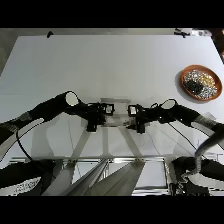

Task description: Fold the box and place the chain.

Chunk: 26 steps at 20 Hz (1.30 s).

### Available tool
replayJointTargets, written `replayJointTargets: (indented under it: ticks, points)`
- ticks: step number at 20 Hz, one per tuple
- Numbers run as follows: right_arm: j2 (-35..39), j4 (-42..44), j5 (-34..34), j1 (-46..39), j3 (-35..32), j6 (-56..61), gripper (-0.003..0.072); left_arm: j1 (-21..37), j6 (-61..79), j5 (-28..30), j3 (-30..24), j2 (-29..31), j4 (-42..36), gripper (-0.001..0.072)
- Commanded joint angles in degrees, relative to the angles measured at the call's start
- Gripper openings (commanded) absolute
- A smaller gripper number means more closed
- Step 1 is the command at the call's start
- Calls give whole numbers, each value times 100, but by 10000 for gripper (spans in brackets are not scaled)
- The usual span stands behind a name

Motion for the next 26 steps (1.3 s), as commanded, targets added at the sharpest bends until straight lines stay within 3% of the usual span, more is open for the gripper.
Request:
replayJointTargets:
  ticks: [1,8,12,15,19,21,26]
  points:
    - [4,2,0,-2,2,11,383,179,-542,-162,-68,315,-68,5]
    - [4,2,0,-2,2,11,383,970,-1707,-201,-767,1384,-81,5]
    - [4,2,2,-2,2,11,383,1447,-2216,-168,-1021,2444,-667,3]
    - [4,2,0,-2,2,11,383,1915,-3204,-203,-1270,3025,-570,3]
    - [4,2,0,-2,2,11,383,2579,-4750,-372,-1738,3161,-190,2]
    - [4,2,0,-2,2,11,383,2723,-4841,-531,-1978,3161,-201,1]
    - [4,2,0,-2,2,11,383,3018,-5184,-212,-2428,3158,-201,0]
